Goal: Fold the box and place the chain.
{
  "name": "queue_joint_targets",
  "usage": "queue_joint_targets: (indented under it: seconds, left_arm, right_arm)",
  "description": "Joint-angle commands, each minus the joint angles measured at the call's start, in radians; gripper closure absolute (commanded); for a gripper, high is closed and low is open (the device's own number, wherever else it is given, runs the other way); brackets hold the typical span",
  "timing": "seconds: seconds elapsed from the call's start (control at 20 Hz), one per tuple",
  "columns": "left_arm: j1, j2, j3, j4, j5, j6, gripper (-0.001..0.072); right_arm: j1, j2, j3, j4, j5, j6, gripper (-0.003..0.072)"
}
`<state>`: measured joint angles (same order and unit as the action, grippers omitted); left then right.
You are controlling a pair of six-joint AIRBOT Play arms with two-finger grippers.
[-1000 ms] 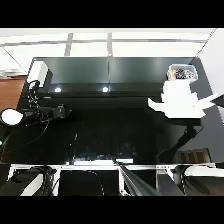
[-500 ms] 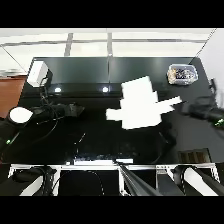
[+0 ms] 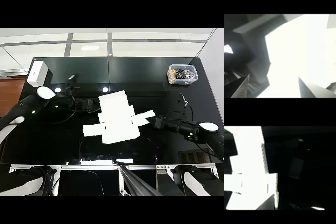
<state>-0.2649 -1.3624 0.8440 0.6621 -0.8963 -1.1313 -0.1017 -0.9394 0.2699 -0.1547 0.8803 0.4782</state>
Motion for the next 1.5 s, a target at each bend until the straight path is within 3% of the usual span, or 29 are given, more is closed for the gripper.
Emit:
queue_joint_targets:
  seconds: [0.0,0.2,0.35,0.5,0.7,0.75,0.8,0.85,0.95,1.0,1.05,1.1,1.3,1.45]
  left_arm:
    - [-0.003,-0.149,0.068,-0.044,-0.135,0.009,0.0016]
    - [-0.004,-0.243,0.105,-0.151,-0.178,0.099,0.0016]
    - [-0.005,-0.343,0.174,-0.291,-0.372,0.29,0.0017]
    - [-0.013,-0.415,0.267,-0.215,-0.51,0.302,0.0043]
    - [-0.03,-0.481,0.38,-0.044,-0.661,0.306,0.0354]
    - [-0.032,-0.497,0.403,-0.03,-0.686,0.317,0.048]
    - [-0.034,-0.505,0.416,-0.03,-0.691,0.323,0.056]
    - [-0.034,-0.507,0.424,-0.03,-0.684,0.336,0.0562]
    - [-0.033,-0.507,0.435,-0.03,-0.674,0.367,0.0684]
    - [-0.033,-0.507,0.439,-0.03,-0.665,0.369,0.0685]
    - [-0.032,-0.504,0.443,-0.03,-0.649,0.368,0.0686]
    - [-0.032,-0.499,0.447,-0.028,-0.641,0.368,0.0687]
    - [-0.04,-0.414,0.439,0.018,-0.619,0.368,0.069]
    - [-0.074,-0.259,0.312,-0.007,-0.487,0.475,0.069]
  right_arm:
    - [0.042,0.003,-0.011,0.023,-0.031,-0.004,0.0677]
    - [0.042,0.003,-0.011,0.023,-0.03,-0.004,0.0677]
    - [0.042,0.003,-0.011,0.023,-0.029,-0.004,0.0677]
    - [0.042,0.003,-0.011,0.023,-0.029,-0.004,0.0677]
    - [0.042,0.003,-0.011,0.022,-0.029,-0.004,0.0677]
    - [0.042,0.003,-0.011,0.022,-0.029,-0.005,0.0677]
    - [0.042,0.003,-0.011,0.019,-0.029,-0.005,0.0677]
    - [0.042,0.003,-0.011,0.018,-0.029,-0.004,0.0677]
    - [0.042,0.003,-0.011,0.013,-0.029,-0.004,0.0673]
    - [0.042,0.003,-0.01,0.013,-0.031,-0.004,0.0478]
    - [0.041,0.003,-0.01,0.012,-0.036,-0.004,0.016]
    - [0.036,0.003,-0.003,-0.006,-0.037,-0.005,0.0041]
    - [0.008,0.004,0.211,-0.466,0.084,0.139,0.0042]
    - [0.008,0.004,0.393,-0.746,0.195,0.189,0.0043]
